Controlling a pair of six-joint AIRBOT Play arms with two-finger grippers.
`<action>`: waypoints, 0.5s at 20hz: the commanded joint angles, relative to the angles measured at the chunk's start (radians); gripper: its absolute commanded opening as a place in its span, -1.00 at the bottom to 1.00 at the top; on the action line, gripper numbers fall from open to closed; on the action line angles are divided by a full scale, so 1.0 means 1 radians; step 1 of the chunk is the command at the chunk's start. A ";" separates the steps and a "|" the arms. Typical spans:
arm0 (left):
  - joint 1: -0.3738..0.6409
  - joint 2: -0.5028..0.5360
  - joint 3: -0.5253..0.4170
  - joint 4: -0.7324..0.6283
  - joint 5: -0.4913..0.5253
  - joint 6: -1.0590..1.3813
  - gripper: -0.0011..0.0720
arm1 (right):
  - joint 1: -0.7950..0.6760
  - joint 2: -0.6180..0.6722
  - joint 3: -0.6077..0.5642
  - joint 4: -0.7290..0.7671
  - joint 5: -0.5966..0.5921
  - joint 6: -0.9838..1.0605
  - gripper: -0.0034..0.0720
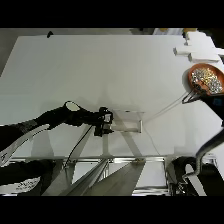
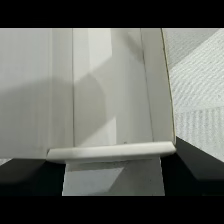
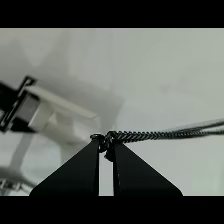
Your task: Fold the box and place the chain.
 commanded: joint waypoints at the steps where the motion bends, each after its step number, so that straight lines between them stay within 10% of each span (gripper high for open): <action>1: 0.000 0.000 0.000 0.000 0.000 0.000 -0.60 | 0.101 0.005 -0.058 0.018 0.000 0.000 -0.88; 10: 0.001 0.000 0.000 0.000 0.000 0.000 -0.60 | 0.432 -0.079 -0.507 0.132 -0.482 -0.079 -0.88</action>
